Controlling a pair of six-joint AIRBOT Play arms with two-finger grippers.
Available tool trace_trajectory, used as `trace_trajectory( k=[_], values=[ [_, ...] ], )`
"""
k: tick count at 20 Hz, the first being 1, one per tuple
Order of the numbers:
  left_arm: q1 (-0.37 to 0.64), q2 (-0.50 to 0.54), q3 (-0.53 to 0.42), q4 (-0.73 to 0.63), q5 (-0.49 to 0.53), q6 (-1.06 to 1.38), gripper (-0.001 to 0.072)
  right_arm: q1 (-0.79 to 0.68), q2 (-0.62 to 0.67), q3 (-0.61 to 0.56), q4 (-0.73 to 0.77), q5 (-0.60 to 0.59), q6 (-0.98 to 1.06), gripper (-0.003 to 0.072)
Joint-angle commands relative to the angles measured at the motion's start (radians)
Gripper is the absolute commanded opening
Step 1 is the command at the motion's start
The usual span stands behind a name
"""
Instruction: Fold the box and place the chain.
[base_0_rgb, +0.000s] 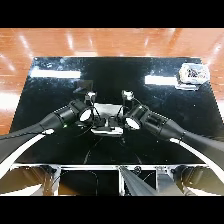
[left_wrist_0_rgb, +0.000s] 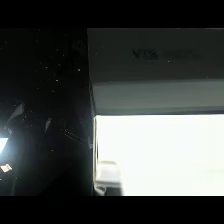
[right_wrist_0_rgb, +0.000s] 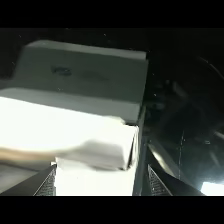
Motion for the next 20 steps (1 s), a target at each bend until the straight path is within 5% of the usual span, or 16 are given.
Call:
trace_trajectory(
  k=[1, 20],
  values=[
    [0.000, -0.001, 0.000, 0.001, 0.001, 0.001, 0.0021, 0.009, -0.063, 0.084, -0.056, 0.121, 0.016, 0.0639],
    [-0.001, -0.001, 0.000, 0.000, 0.004, 0.001, 0.0021, 0.009, -0.135, 0.091, -0.080, 0.155, 0.014, 0.0621]
  ],
)
